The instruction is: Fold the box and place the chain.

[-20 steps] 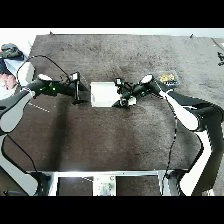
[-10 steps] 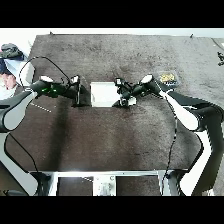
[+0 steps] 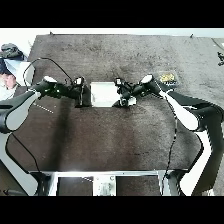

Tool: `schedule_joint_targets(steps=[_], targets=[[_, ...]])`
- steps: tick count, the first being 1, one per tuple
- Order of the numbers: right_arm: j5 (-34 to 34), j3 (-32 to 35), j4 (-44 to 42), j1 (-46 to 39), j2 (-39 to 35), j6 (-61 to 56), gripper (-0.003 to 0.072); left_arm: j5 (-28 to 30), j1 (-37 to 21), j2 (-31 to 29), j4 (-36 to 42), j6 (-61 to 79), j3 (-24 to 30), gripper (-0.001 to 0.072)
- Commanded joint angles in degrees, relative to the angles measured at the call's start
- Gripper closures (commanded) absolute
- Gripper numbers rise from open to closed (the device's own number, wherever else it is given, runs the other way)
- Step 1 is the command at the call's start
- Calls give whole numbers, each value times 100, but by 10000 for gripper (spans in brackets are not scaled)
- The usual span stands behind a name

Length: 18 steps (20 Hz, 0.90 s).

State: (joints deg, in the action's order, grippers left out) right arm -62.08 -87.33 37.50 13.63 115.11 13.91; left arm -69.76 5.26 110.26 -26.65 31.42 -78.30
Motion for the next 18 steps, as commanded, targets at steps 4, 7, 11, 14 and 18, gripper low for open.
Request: schedule_joint_targets(steps=[4,7,11,14,18], targets=[[-2,-4,-2,0,0,-2,248,140,24,142,522,9,9,-10],[-2,-4,-2,0,2,-2,248,138,24,142,514,13,0,-10],[0,-4,-2,0,2,-2,248,157,24,142,125,0,-170,-9],[0,-4,-2,0,2,-2,248,153,24,142,120,13,-170,-9],[-2,-4,-2,0,2,-2,248,236,31,142,-186,-28,-284,-7]])
